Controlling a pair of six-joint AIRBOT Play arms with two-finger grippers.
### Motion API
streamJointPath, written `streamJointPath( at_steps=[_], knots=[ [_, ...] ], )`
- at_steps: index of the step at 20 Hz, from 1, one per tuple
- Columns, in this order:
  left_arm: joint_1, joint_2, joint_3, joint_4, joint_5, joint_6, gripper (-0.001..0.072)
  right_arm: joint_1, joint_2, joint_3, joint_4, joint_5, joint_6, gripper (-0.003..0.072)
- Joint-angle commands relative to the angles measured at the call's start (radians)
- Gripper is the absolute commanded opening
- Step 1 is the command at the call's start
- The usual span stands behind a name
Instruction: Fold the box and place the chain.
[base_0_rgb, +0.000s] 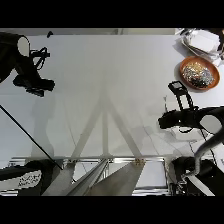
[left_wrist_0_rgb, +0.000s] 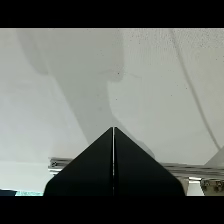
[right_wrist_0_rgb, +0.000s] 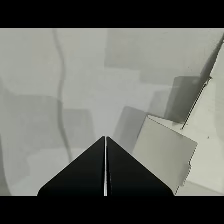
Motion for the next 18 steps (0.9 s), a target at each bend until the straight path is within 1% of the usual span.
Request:
streamJointPath(
  at_steps=[1,5,9,10,12,13,14,15,16,18],
  knots=[
    [0.001,0.001,0.000,0.000,0.000,0.000,0.0010,0.000,0.001,0.001,0.000,0.000,0.000,0.0015],
    [0.001,0.001,0.000,0.000,0.000,0.000,0.0010,0.000,0.001,0.001,0.000,-0.002,0.000,0.0015],
    [0.001,0.001,0.000,0.000,0.000,0.000,0.0010,0.000,0.001,0.002,-0.024,-0.062,0.003,0.0017],
    [0.001,0.001,0.000,0.000,0.000,0.000,0.0010,0.000,0.001,0.002,-0.046,-0.072,0.044,0.0017],
    [0.001,0.001,0.000,0.000,0.000,0.000,0.0010,0.000,0.001,0.010,-0.169,-0.106,0.138,0.0017],
    [0.001,0.001,0.000,0.000,0.000,0.000,0.0010,-0.012,0.001,0.028,-0.279,-0.115,0.212,0.0017],
    [0.001,0.001,0.000,0.000,0.000,0.000,0.0010,-0.041,0.001,0.051,-0.372,-0.119,0.278,0.0016],
    [0.000,0.001,0.000,0.000,0.000,0.000,0.0010,-0.093,-0.001,0.079,-0.434,-0.117,0.285,0.0016],
    [0.001,0.001,0.000,0.000,0.000,0.000,0.0010,-0.160,-0.007,0.103,-0.459,-0.108,0.255,0.0016],
    [0.001,0.001,0.000,0.000,0.000,0.000,0.0010,-0.338,-0.044,0.140,-0.454,-0.070,0.119,0.0016]
  ],
)
